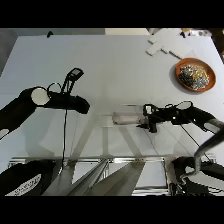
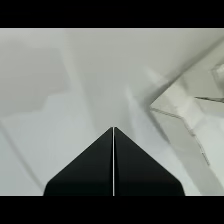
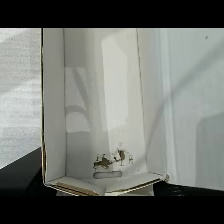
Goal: Fold the box and place the chain.
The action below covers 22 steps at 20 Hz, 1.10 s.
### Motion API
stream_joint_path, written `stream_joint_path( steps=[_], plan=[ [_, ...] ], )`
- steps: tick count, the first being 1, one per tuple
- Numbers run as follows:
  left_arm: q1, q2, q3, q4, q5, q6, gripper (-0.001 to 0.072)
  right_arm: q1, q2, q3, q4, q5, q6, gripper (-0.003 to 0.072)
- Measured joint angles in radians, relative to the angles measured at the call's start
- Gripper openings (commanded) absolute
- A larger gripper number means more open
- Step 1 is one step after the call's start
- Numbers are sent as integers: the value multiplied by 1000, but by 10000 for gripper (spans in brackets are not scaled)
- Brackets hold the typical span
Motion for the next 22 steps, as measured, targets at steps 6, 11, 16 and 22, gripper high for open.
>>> stream_joint_path(
  steps=[6,11,16,22],
  plan=[
    [2,-162,-41,-170,-43,-80,1,0,0,0,0,0,0,295],
    [-35,-238,-47,-286,-20,-55,1,0,0,0,0,0,0,295],
    [-63,-274,-47,-346,-1,-39,2,0,0,0,0,0,-1,295],
    [-86,-283,-48,-378,12,-25,2,0,0,0,0,0,-1,295]
  ],
)
